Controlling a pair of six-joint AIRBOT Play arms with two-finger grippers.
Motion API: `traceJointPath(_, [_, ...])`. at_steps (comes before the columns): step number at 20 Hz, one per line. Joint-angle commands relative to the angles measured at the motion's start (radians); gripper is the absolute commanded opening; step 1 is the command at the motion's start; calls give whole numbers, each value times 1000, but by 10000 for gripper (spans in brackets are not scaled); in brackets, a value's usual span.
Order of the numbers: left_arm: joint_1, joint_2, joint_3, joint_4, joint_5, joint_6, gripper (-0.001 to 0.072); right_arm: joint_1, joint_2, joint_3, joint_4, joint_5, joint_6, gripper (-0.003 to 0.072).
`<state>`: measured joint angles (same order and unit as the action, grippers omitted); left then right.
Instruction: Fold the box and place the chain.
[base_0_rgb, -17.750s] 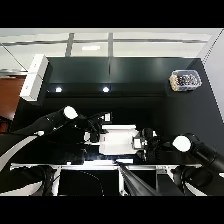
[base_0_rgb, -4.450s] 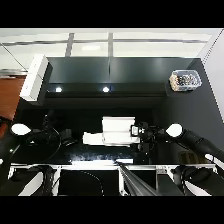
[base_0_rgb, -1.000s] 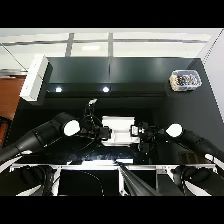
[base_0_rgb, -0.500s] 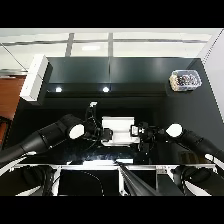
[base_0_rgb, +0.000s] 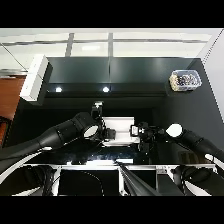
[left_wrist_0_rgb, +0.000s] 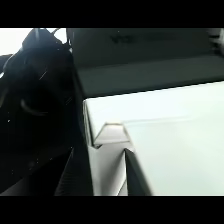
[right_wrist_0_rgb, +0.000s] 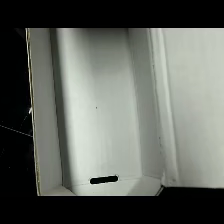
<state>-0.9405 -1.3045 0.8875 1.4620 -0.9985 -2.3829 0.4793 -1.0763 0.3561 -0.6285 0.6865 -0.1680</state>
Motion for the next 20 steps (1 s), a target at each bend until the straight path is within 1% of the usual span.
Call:
traceJointPath(1, [-8,-18,28,14,-55,-35,365,1,0,0,0,0,0,334])
traceJointPath(8, [-8,-45,32,14,-55,-37,365,1,0,0,0,0,0,334])
traceJointPath(13, [-8,-45,32,14,1,-63,365,1,0,0,0,0,0,334])
traceJointPath(20, [-9,-69,32,-8,-1,-75,365,1,0,0,0,0,0,334])
